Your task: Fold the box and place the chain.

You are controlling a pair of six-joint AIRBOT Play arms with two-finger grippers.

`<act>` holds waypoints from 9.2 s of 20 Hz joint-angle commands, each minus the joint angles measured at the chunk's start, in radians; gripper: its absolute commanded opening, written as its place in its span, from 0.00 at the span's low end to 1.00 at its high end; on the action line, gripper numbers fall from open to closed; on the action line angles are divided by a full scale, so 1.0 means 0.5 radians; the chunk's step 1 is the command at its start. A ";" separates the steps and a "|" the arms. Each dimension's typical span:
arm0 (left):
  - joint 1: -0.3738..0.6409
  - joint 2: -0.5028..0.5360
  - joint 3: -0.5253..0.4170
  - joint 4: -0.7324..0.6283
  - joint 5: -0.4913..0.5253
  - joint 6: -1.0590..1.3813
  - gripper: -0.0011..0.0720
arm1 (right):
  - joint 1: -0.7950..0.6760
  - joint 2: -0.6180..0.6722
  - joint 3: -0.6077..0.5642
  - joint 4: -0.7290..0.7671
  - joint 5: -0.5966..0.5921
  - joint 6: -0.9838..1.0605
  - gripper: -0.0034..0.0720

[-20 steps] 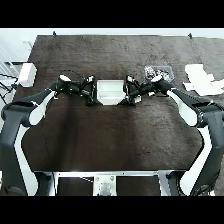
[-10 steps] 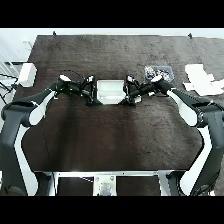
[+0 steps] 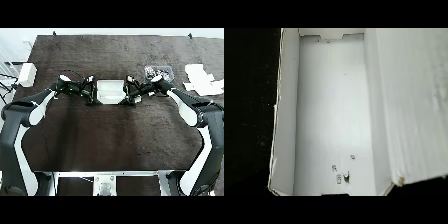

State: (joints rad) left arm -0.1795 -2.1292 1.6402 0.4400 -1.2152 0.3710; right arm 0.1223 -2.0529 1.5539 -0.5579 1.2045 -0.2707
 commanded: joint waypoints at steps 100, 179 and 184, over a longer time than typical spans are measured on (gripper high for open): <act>-0.001 -0.001 0.000 0.002 0.003 0.000 0.74 | 0.227 0.426 -0.290 -0.452 -0.564 0.412 0.36; -0.001 -0.001 0.000 0.002 0.005 0.000 0.74 | 0.088 0.652 -0.432 -0.319 -0.430 2.804 0.58; -0.001 -0.001 0.001 0.002 0.005 0.000 0.74 | 0.168 0.652 -0.362 -0.481 -0.490 2.969 0.58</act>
State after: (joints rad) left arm -0.1806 -2.1292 1.6402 0.4404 -1.2121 0.3706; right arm 0.1848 -1.7271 1.3548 -0.7456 0.9791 1.1557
